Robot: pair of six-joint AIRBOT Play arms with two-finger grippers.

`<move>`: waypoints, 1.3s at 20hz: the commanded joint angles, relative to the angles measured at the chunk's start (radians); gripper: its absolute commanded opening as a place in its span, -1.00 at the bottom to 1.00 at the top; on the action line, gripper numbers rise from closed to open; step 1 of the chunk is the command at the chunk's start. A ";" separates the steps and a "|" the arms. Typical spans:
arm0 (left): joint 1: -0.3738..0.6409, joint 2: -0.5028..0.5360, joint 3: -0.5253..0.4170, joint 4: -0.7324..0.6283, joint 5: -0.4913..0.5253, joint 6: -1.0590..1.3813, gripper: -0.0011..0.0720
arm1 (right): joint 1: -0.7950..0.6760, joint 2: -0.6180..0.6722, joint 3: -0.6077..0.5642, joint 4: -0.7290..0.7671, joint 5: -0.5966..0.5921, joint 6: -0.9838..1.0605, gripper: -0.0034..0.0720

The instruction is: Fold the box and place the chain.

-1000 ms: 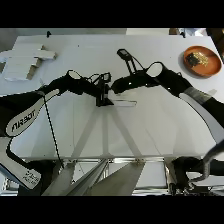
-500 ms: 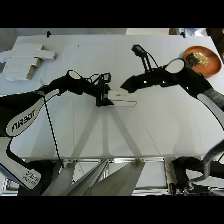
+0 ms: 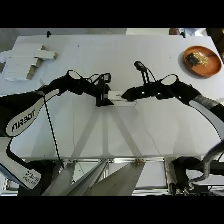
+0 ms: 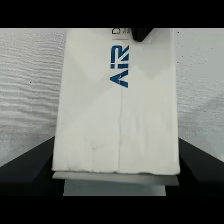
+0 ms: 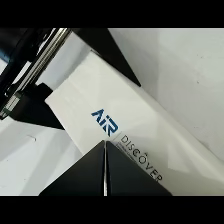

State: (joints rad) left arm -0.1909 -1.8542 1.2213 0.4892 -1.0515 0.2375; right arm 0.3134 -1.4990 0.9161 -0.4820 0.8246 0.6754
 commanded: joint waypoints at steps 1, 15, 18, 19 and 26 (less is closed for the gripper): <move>0.000 0.000 0.000 -0.002 0.001 -0.003 0.33 | 0.029 -0.051 -0.010 -0.004 -0.002 -0.003 -0.89; 0.000 0.000 0.000 -0.002 0.001 -0.003 0.33 | 0.043 0.143 -0.008 0.035 -0.062 -0.004 -0.88; 0.000 0.000 0.000 -0.002 0.001 -0.003 0.33 | 0.056 0.154 -0.008 0.071 -0.064 -0.004 -0.88; 0.000 0.000 0.000 -0.002 0.001 -0.003 0.33 | 0.070 0.150 -0.008 0.071 -0.078 -0.003 -0.88; 0.000 0.000 0.000 -0.002 0.001 -0.002 0.33 | 0.184 0.050 -0.008 0.068 -0.264 0.030 -0.89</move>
